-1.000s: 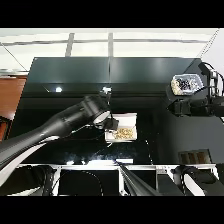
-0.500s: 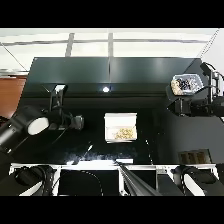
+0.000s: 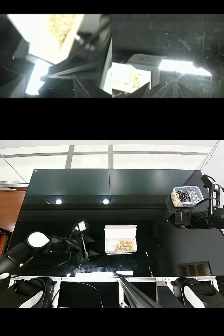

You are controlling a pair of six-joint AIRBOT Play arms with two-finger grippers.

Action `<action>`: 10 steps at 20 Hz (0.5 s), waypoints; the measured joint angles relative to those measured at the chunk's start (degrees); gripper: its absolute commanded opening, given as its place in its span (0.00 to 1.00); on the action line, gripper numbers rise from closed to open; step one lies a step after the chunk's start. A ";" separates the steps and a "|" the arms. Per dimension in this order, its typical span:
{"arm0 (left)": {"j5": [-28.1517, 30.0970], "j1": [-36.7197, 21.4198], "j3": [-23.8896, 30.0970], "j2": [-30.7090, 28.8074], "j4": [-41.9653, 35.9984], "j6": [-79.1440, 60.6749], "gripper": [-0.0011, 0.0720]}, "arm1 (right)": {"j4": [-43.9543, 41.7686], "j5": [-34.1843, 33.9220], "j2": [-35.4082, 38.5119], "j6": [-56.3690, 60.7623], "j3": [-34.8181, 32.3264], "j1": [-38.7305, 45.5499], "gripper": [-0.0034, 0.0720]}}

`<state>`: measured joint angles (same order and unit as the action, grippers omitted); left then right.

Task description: Fold the box and place the chain.

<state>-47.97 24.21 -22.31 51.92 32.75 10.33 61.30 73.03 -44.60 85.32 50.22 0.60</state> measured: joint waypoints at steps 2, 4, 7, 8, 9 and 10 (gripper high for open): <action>0.92 0.42 -0.09 3.32 -2.19 -11.17 0.99 | -0.04 0.17 0.00 0.28 0.00 0.00 0.59; 1.05 0.61 -0.79 6.19 -3.28 -18.25 0.99 | -0.09 0.24 0.00 0.68 0.00 0.00 0.59; 1.29 0.74 -2.27 9.88 -5.46 -23.80 0.99 | -0.17 0.26 0.00 1.11 0.00 0.00 0.59; 1.22 0.79 -2.86 11.21 -6.67 -24.96 0.99 | -0.15 0.24 0.00 1.09 0.00 0.00 0.59; 1.01 0.90 -3.45 12.41 -7.72 -25.73 0.99 | -0.15 0.24 0.00 1.11 0.00 0.00 0.59; 0.79 1.20 -4.09 13.68 -8.52 -26.56 0.99 | -0.15 0.24 0.00 1.11 0.00 0.00 0.59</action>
<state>-47.18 25.41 -26.39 65.60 24.23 -16.23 61.14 73.28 -44.60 86.43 50.22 0.60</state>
